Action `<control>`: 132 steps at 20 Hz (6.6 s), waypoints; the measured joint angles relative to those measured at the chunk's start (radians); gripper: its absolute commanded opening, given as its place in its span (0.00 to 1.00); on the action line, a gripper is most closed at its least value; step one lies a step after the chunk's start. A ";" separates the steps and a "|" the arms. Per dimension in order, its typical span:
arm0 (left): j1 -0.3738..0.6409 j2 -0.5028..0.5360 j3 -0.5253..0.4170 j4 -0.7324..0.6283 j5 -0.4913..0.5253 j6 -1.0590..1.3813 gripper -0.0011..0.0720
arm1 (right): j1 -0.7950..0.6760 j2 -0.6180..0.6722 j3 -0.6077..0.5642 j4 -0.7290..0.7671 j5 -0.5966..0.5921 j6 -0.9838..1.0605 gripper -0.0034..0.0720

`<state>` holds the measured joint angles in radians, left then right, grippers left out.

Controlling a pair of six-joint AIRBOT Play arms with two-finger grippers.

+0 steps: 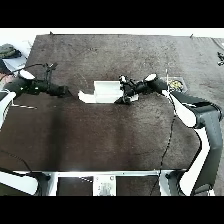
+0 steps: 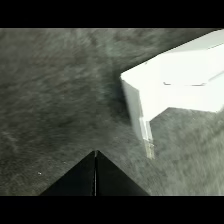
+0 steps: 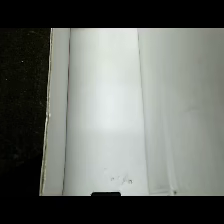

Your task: Fold the box and place the chain.

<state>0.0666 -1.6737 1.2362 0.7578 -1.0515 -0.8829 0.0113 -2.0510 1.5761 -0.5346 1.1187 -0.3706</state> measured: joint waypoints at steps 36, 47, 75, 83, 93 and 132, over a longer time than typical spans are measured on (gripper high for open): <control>-0.167 -0.127 0.107 -0.301 -0.044 0.021 0.59 | 0.000 0.000 0.000 0.000 0.000 0.000 0.36; -0.254 -0.127 0.201 -0.138 -0.024 -0.187 0.59 | 0.000 0.000 0.000 0.000 0.000 0.000 0.36; -0.462 -0.238 0.441 0.445 -0.010 -0.844 0.49 | -0.001 0.000 0.000 0.000 0.000 0.000 0.36; -0.505 -0.303 0.578 0.614 -0.126 -0.973 0.49 | 0.000 0.000 0.000 0.001 0.004 -0.001 0.36; -0.522 -0.310 0.593 0.714 -0.148 -1.041 0.49 | 0.000 0.000 0.000 0.001 0.003 -0.001 0.36; -0.570 -0.415 0.751 0.839 -0.298 -1.164 0.53 | -0.002 0.000 0.000 -0.002 0.003 -0.001 0.36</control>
<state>-0.5034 -2.0884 1.9869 1.5967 -1.3491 -2.0468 0.0097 -2.0506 1.5761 -0.5362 1.1213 -0.3714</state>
